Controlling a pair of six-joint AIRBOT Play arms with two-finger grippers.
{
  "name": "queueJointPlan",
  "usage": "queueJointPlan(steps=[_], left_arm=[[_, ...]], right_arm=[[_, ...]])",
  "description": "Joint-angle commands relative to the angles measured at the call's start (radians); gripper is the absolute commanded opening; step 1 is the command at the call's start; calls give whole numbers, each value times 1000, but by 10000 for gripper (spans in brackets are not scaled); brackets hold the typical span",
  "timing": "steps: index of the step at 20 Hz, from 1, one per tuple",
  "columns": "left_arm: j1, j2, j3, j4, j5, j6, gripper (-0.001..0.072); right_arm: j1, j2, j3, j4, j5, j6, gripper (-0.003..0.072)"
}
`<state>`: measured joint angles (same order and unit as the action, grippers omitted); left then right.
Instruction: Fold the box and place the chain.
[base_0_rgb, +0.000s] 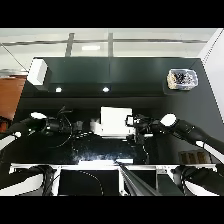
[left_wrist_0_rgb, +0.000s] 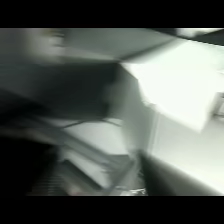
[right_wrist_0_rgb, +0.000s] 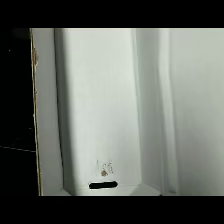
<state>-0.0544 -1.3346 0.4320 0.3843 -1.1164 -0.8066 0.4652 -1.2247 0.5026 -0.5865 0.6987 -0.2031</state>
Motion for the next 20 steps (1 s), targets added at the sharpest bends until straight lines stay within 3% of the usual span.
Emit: queueJointPlan(steps=[1,7,14,20], left_arm=[[-8,-2,53,2,-54,-4,648],[-81,40,127,55,-15,-126,639],[-346,53,260,321,182,-440,630],[-506,53,360,634,219,-830,629]], right_arm=[[0,0,0,0,2,-2,473],[0,0,0,0,2,-2,473],[0,0,0,0,2,-2,473],[0,0,0,0,2,-2,473]])
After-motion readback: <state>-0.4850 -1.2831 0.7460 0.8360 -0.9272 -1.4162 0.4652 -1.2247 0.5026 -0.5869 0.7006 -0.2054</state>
